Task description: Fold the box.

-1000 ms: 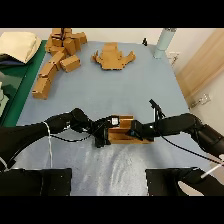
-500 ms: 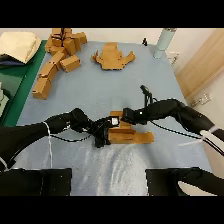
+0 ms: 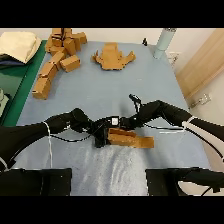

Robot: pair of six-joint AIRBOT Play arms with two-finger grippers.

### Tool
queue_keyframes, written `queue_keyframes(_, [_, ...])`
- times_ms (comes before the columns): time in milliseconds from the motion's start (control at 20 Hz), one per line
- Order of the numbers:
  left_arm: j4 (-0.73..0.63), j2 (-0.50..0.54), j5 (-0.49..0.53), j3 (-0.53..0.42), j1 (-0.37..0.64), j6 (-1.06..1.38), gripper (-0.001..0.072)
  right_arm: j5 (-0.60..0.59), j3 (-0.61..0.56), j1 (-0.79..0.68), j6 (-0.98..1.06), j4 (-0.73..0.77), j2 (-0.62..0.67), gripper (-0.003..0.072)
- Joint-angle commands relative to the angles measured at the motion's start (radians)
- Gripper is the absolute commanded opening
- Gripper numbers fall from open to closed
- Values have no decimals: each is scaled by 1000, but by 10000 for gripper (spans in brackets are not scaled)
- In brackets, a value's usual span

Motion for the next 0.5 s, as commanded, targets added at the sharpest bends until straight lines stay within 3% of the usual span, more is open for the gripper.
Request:
queue_keyframes(0, [0, 0, 1, 1, 0, 0, 597, -5, 14, 1, -64, 2, -7, 4])
queue_keyframes(200, [0, 0, 1, 1, 0, 0, 597, 0, 69, -2, -96, -26, 88, 4])
queue_keyframes(450, [0, 0, 1, 1, 0, 0, 597, -35, 114, -2, -14, -264, 276, 4])
